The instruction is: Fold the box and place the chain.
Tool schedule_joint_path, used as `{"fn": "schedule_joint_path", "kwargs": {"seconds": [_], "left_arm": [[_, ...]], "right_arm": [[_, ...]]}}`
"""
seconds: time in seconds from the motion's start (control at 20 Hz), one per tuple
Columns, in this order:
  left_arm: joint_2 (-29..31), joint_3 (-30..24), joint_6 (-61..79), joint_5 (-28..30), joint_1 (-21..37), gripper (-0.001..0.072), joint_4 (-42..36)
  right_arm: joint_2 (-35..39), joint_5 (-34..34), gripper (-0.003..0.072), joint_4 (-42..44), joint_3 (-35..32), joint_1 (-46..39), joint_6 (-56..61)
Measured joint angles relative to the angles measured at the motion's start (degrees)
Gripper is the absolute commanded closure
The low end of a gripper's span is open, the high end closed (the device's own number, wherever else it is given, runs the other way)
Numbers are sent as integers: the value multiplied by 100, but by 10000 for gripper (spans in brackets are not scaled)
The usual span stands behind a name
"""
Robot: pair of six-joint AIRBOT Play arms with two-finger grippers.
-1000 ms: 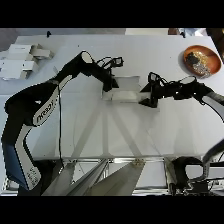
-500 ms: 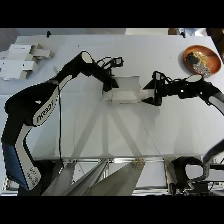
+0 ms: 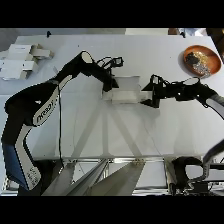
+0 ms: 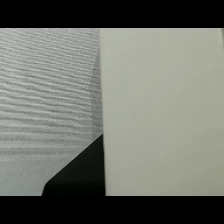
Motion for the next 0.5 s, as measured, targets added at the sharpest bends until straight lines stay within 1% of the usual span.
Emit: {"fn": "schedule_joint_path", "kwargs": {"seconds": [0.25, 0.5], "left_arm": [[0, -2, -2, 2, 0, 691, -2], [0, -2, -2, 2, 0, 691, 0]], "right_arm": [[-197, -348, -18, 378, -13, 227, -107], [-153, -726, -18, 535, -13, 267, 90]]}}
